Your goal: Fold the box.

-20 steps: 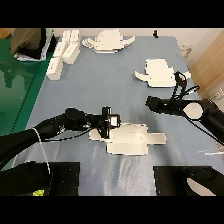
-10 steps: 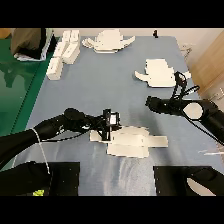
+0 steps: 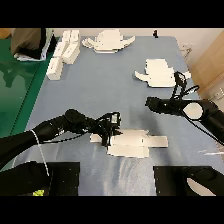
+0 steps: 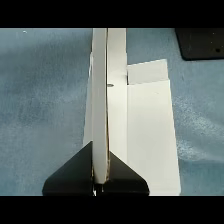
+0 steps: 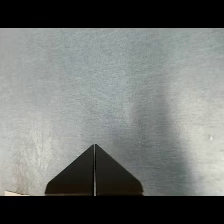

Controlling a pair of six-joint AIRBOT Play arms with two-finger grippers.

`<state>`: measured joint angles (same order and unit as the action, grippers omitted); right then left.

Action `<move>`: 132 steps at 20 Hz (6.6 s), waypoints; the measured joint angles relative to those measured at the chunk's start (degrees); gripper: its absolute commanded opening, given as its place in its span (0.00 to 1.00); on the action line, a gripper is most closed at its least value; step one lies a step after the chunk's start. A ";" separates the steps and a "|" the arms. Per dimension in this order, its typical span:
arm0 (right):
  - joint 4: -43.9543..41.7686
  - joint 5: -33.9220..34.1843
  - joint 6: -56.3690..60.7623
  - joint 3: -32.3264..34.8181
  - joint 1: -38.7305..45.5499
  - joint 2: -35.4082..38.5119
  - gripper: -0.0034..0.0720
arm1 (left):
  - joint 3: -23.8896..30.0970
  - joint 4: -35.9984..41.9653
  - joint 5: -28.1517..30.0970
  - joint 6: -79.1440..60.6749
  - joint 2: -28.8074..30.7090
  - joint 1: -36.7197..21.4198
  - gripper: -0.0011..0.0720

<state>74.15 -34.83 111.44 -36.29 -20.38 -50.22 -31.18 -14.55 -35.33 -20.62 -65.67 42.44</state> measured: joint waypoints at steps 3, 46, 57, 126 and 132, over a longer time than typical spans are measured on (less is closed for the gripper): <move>0.00 0.00 -0.04 0.00 -0.02 0.02 0.05 | 0.00 -0.44 1.88 3.54 0.04 0.22 0.04; 0.00 -1.14 -1.01 0.00 -0.02 0.04 0.05 | -1.29 -7.21 -0.42 7.15 1.09 0.33 0.04; 9.97 -31.28 1.97 -5.40 0.00 8.98 0.05 | -1.29 -7.23 -0.81 7.17 1.05 0.33 0.04; -15.08 -17.46 -90.05 11.63 -4.50 4.76 1.00 | -1.27 -7.15 -0.85 7.15 1.05 0.33 0.04; -17.22 -17.97 -95.06 15.80 -3.50 8.28 1.00 | -1.27 -7.15 -0.98 7.15 1.05 0.33 0.04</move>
<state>56.93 -52.80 16.38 -20.49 -23.88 -41.93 -32.45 -21.69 -36.32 -13.47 -64.62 42.76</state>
